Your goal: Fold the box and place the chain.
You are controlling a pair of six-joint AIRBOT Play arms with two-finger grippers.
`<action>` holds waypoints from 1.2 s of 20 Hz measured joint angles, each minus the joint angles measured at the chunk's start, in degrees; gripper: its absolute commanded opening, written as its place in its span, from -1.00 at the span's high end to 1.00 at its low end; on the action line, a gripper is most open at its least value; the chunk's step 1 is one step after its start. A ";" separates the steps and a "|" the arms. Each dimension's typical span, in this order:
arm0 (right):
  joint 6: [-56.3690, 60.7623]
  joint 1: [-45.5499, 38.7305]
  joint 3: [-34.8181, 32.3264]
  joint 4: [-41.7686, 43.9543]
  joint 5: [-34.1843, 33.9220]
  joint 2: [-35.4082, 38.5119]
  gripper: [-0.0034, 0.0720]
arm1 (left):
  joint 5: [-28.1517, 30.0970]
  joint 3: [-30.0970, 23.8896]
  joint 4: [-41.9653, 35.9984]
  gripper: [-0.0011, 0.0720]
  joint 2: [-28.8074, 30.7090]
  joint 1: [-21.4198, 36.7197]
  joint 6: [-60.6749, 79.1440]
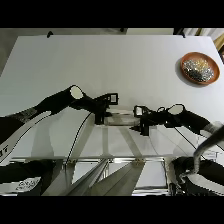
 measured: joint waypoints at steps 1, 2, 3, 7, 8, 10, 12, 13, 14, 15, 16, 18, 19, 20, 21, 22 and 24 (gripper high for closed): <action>0.00 0.00 0.00 -0.11 -0.09 0.00 -0.21 | 0.00 0.00 0.00 0.94 0.00 0.00 0.00; 0.00 0.00 0.00 -0.22 -0.11 0.00 -0.21 | 0.00 0.00 0.00 0.94 0.00 0.00 0.00; 0.09 0.00 0.00 -0.44 -0.17 0.00 -0.21 | 0.00 0.00 0.00 0.94 0.00 0.00 0.00; 0.15 0.02 0.00 -1.60 -0.59 0.00 -0.20 | 0.00 0.00 0.00 0.94 0.00 0.00 0.00; 0.13 0.02 0.00 -1.88 -0.68 0.00 -0.20 | 0.00 0.00 0.00 0.94 0.00 0.00 0.00; 0.11 0.02 0.00 -2.19 -0.74 0.00 -0.20 | 0.00 0.00 0.00 0.94 0.00 0.00 0.00; 0.09 0.02 0.00 -2.38 -0.76 0.00 -0.20 | 0.00 0.00 0.00 0.94 0.00 0.00 0.00; 0.07 0.02 0.00 -2.43 -0.79 0.00 -0.20 | 0.00 0.00 0.00 0.94 0.00 0.00 0.00; 0.07 0.02 0.00 -2.51 -0.79 0.00 -0.20 | 0.00 0.00 0.00 0.94 0.00 0.00 0.00; 0.07 0.02 0.00 -2.58 -0.81 0.00 -0.20 | 0.00 0.00 0.00 0.94 0.00 0.00 0.00; 0.04 0.02 0.00 -2.62 -0.81 0.00 -0.20 | 0.00 0.00 0.00 0.94 0.00 0.00 0.00; 0.02 0.04 0.00 -2.69 -0.81 0.00 -0.20 | 0.00 0.00 0.00 0.94 0.00 0.00 0.00; 0.02 0.04 0.00 -2.71 -0.83 0.00 -0.20 | 0.00 0.00 0.00 0.94 0.00 0.00 0.00; 0.02 0.04 0.00 -2.73 -0.83 0.00 -0.20 | 0.00 0.00 0.00 0.94 0.00 0.00 0.00; 0.00 0.04 0.00 -2.75 -0.85 0.00 -0.20 | 0.00 0.00 0.00 0.94 0.00 0.00 0.00; 0.00 0.04 0.00 -2.75 -0.85 0.00 -0.20 | 0.00 0.00 0.00 0.94 0.00 0.00 0.00; -0.02 0.04 0.00 -2.78 -0.85 0.00 -0.20 | 0.00 0.00 0.00 0.94 0.00 0.00 0.00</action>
